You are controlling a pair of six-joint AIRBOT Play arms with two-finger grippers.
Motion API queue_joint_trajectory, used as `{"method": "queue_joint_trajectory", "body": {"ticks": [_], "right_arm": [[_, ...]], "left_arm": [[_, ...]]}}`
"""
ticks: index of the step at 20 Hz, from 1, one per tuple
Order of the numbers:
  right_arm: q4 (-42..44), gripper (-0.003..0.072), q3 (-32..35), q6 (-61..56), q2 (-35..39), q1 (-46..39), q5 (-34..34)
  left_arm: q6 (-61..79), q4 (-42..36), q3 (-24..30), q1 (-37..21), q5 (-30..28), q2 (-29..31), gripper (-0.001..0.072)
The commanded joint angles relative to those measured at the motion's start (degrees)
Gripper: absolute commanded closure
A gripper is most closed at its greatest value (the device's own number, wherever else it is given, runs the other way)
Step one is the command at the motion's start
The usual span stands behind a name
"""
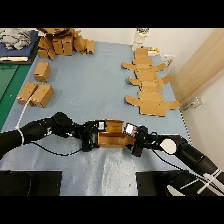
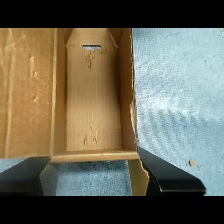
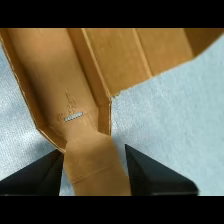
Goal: Fold the box.
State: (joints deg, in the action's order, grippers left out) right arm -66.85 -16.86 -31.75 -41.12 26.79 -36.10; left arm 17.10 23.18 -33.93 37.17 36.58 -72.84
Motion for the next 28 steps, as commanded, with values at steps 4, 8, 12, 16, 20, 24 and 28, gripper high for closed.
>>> {"method": "queue_joint_trajectory", "body": {"ticks": [4,8,12,16,20,24,28], "right_arm": [[4.35,0.0202,0.02,6.95,-0.48,0.13,3.89],[9.38,0.0252,0.02,9.84,-0.52,0.59,3.61],[12.79,0.0416,0.02,11.28,-1.57,1.2,3.56],[13.66,0.0532,0.02,11.3,-2.51,3.02,3.89],[14.23,0.0532,0.02,11.3,-3.21,4.74,4.2],[14.21,0.0531,0.02,11.3,-3.54,5.11,7.26],[20.09,0.0499,0.02,11.5,-6.25,5.16,7.69]], "left_arm": [[0.0,0.0,-0.04,0.0,0.0,-0.02,0.0187],[0.0,0.0,-0.04,0.0,0.0,-0.02,0.0187],[0.0,0.0,-0.04,0.0,0.02,-0.02,0.0187],[0.0,0.0,-0.04,0.0,0.04,-0.02,0.0187],[0.0,0.0,-0.04,0.0,0.04,-0.02,0.0187],[0.0,0.0,-0.04,0.0,0.04,-0.02,0.0187],[0.0,0.0,-0.04,0.0,0.04,-0.02,0.0187]]}}
